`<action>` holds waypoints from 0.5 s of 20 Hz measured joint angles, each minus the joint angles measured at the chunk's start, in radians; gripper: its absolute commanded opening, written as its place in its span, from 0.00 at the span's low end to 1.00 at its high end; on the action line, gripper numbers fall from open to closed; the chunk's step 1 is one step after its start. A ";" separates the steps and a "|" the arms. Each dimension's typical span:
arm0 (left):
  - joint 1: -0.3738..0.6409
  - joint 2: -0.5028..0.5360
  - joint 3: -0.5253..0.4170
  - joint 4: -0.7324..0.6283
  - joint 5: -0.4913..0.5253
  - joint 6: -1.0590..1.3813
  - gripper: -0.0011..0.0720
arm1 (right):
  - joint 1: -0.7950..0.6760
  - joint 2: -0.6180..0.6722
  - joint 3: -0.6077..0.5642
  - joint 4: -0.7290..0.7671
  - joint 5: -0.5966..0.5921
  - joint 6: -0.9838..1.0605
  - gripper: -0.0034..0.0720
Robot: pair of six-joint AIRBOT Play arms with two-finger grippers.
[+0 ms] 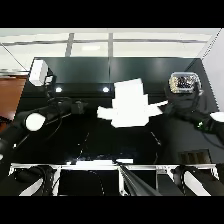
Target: Fold the box and place the chain.
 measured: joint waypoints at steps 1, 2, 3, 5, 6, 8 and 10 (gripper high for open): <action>0.011 -0.053 0.044 -0.061 -0.070 0.066 0.96 | 0.059 0.015 -0.029 0.019 -0.043 -0.003 0.06; 0.027 -0.105 0.085 -0.133 -0.128 0.138 0.96 | 0.108 0.026 -0.049 0.037 -0.079 -0.006 0.06; 0.047 -0.158 0.124 -0.206 -0.196 0.212 0.96 | 0.156 0.034 -0.064 0.054 -0.114 -0.007 0.06; 0.092 -0.266 0.188 -0.343 -0.333 0.341 0.96 | 0.223 0.043 -0.082 0.083 -0.166 -0.010 0.06; 0.116 -0.317 0.212 -0.390 -0.383 0.392 0.96 | 0.246 0.046 -0.088 0.090 -0.180 -0.010 0.06; 0.149 -0.408 0.248 -0.458 -0.469 0.473 0.96 | 0.281 0.050 -0.095 0.105 -0.197 -0.010 0.06; 0.163 -0.491 0.280 -0.524 -0.531 0.549 0.96 | 0.300 0.051 -0.098 0.110 -0.201 -0.010 0.06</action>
